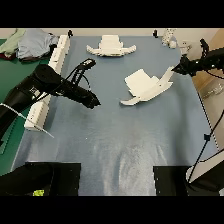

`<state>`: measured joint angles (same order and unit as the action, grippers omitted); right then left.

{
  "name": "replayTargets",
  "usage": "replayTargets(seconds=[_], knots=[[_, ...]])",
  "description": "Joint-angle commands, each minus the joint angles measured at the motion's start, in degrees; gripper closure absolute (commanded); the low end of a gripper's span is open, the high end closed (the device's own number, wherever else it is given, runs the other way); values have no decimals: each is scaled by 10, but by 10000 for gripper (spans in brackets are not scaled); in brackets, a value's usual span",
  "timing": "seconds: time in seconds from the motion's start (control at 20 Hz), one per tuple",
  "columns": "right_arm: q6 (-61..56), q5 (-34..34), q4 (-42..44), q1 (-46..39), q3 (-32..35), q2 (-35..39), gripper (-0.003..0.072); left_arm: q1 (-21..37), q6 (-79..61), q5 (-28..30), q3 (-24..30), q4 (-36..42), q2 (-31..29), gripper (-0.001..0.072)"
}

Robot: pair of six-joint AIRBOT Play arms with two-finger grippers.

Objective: Fold the box.

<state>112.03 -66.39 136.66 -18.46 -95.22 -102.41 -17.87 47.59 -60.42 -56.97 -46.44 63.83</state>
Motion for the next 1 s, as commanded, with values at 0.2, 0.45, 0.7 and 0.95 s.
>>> replayTargets(seconds=[0.2, 0.45, 0.7, 0.95], knots=[[-20, 123, -20, 43, 401, 301, 691, 0, 0, 0, 0, 0, 0, 697], [-99, 181, -42, 101, 631, 481, 691, 0, 0, 0, 0, 0, 0, 697], [-135, 203, -56, 145, 729, 590, 685, 0, 0, 0, 0, 0, 0, 697], [-157, 154, -88, 149, 735, 594, 442, 0, 0, 0, 0, 0, 0, 697]])
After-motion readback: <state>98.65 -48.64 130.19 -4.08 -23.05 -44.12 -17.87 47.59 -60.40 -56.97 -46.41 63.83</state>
